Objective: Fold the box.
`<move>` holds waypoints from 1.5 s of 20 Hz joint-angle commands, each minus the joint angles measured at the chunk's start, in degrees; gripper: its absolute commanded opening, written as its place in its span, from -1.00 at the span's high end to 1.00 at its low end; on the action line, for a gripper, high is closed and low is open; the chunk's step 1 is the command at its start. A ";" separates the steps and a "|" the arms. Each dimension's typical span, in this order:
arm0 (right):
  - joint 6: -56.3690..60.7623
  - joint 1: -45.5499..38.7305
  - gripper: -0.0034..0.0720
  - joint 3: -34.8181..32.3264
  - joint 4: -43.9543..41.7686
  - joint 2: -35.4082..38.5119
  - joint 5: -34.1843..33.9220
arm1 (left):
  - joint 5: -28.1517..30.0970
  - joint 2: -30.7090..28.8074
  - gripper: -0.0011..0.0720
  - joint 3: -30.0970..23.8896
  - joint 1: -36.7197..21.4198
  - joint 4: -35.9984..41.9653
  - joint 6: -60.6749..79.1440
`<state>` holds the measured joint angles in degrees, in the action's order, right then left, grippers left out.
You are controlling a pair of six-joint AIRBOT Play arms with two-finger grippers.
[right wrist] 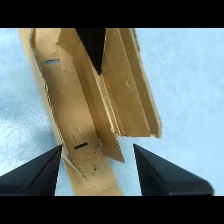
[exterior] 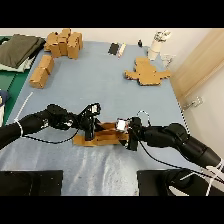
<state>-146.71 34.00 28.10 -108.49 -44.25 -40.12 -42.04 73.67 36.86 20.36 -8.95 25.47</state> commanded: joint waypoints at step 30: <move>-22.49 -10.32 -0.96 9.07 -18.49 -23.43 -12.85 | 0.02 0.04 0.93 -0.02 0.00 0.00 0.02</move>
<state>-167.83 23.14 37.12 -126.87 -66.63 -53.41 -42.02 73.67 36.86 20.36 -8.95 25.47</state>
